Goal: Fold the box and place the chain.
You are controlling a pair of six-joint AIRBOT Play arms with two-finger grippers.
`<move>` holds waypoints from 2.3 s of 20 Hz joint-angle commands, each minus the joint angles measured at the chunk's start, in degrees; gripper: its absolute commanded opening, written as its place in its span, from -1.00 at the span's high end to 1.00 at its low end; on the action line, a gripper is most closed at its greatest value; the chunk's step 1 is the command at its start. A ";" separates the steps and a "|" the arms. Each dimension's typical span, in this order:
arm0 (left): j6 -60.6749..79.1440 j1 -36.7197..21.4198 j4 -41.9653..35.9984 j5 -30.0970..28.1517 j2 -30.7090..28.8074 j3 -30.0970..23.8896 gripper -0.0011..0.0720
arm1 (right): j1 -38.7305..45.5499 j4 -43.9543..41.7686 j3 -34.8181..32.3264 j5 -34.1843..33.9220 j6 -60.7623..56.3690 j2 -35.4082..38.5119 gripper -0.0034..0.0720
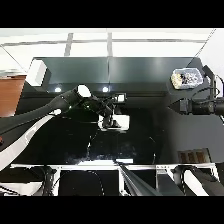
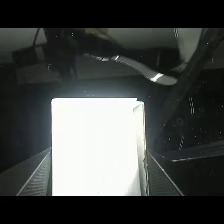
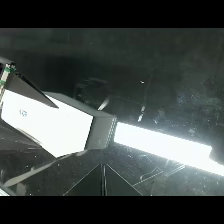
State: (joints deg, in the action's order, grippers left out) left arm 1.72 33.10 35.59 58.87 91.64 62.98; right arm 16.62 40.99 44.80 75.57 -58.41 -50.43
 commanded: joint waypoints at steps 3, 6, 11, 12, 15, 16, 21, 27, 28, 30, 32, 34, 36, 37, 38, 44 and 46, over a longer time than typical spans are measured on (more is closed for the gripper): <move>0.07 0.74 1.64 0.07 0.04 0.07 -0.97 | 0.04 0.00 0.07 0.00 -0.02 0.04 0.87; 0.07 1.75 4.48 -1.18 0.26 0.07 -0.97 | 0.04 0.00 0.07 -0.02 -0.02 0.02 0.87; -2.23 4.20 8.39 -6.03 1.77 0.07 -0.97 | 0.04 0.00 0.07 0.02 -0.04 0.02 0.87; -2.71 4.87 9.53 -6.34 1.64 0.13 -0.97 | 0.04 0.00 0.07 0.02 -0.04 0.02 0.87; -6.51 6.21 10.67 -6.47 1.62 0.72 -0.70 | 0.04 -0.02 0.07 -0.17 -0.04 0.02 0.87; -7.45 6.34 10.67 -6.38 1.60 0.74 -0.18 | 0.04 -0.02 0.07 -0.35 -0.04 0.02 0.87; -21.55 2.56 15.98 -7.15 -4.24 2.05 0.35 | 0.04 -0.02 0.07 -0.35 -0.09 0.02 0.87; -53.90 -18.18 35.19 -0.48 -16.52 1.86 0.37 | 0.04 -0.04 0.07 -0.37 -0.11 0.02 0.87; -62.38 -23.43 39.26 1.33 -17.75 1.51 0.37 | 0.04 -0.04 0.07 -0.37 -0.11 0.02 0.87; -79.08 -34.67 45.48 7.30 -18.14 0.83 0.37 | 0.04 -0.04 0.07 -0.44 -0.13 0.02 0.87; -80.15 -45.44 45.35 8.87 -18.14 -2.05 0.37 | 0.04 -0.04 0.07 -1.31 -0.83 0.02 0.87; -79.43 -54.03 45.35 7.10 -18.10 -5.44 0.37 | 0.04 -0.28 0.07 -1.79 -1.62 0.02 0.87; -75.38 -59.93 44.96 2.25 -18.10 -7.69 0.34 | 0.04 -0.26 0.07 -1.90 -2.69 0.02 0.87; -72.87 -62.07 43.93 -1.27 -17.97 -8.02 0.34 | 0.04 -0.28 0.07 -2.01 -2.93 0.02 0.87; -69.68 -63.43 41.64 -4.11 -17.57 -7.87 0.34 | 0.04 -0.26 0.07 -2.45 -3.52 0.02 0.87; -50.64 -62.36 34.01 -15.17 -11.37 -5.42 0.35 | 0.04 -0.31 0.07 -3.82 -5.27 0.02 0.87; -49.90 -62.25 32.46 -17.68 -8.22 -3.67 0.35 | 0.04 -0.31 0.07 -4.61 -5.49 0.02 0.87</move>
State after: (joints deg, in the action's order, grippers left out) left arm -52.93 -28.95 70.70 46.78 80.03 57.78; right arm 16.62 40.71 44.80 72.07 -63.11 -50.43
